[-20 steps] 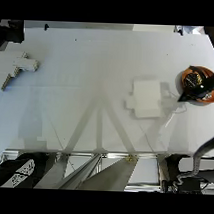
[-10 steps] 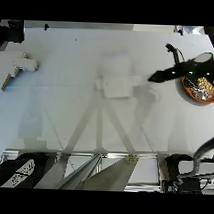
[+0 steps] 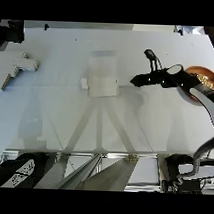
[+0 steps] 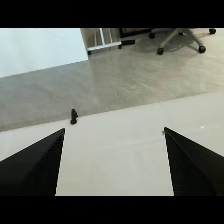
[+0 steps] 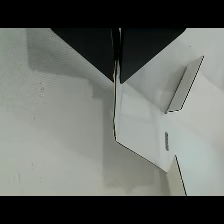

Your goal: Fold the box and place the chain.

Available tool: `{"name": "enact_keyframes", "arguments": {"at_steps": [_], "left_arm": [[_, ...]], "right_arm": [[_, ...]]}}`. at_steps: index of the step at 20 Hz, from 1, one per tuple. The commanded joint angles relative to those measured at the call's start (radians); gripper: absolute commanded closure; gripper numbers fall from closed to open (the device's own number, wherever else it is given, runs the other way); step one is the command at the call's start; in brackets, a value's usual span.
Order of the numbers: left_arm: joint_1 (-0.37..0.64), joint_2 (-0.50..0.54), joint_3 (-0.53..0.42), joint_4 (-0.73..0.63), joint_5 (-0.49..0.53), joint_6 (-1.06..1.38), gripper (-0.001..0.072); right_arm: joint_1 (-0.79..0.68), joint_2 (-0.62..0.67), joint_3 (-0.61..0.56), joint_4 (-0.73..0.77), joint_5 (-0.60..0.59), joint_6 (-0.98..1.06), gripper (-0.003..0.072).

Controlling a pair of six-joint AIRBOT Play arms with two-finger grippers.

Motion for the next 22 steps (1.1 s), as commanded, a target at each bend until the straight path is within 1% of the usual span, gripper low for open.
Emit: {"name": "enact_keyframes", "arguments": {"at_steps": [1,5,9,20,22], "left_arm": [[0.0,0.0,0.0,0.0,0.0,0.0,0.0009],[0.0,0.0,0.0,0.0,0.0,0.0,0.0009],[0.0,0.0,0.0,0.0,0.0,0.0,0.0009],[0.0,0.0,0.0,-0.002,0.0,-0.003,0.0009],[0.0,0.0,0.0,-0.041,-0.005,-0.039,0.0009]], "right_arm": [[0.031,0.0,-0.047,0.005,-0.113,0.016,0.0675],[0.031,0.0,-0.047,0.002,-0.122,0.041,0.0673],[0.031,0.0,-0.047,-0.004,-0.084,0.041,0.0671],[0.031,0.0,-0.047,-0.003,-0.085,0.039,0.0671],[0.031,0.0,-0.047,-0.003,-0.085,0.039,0.0671]]}}
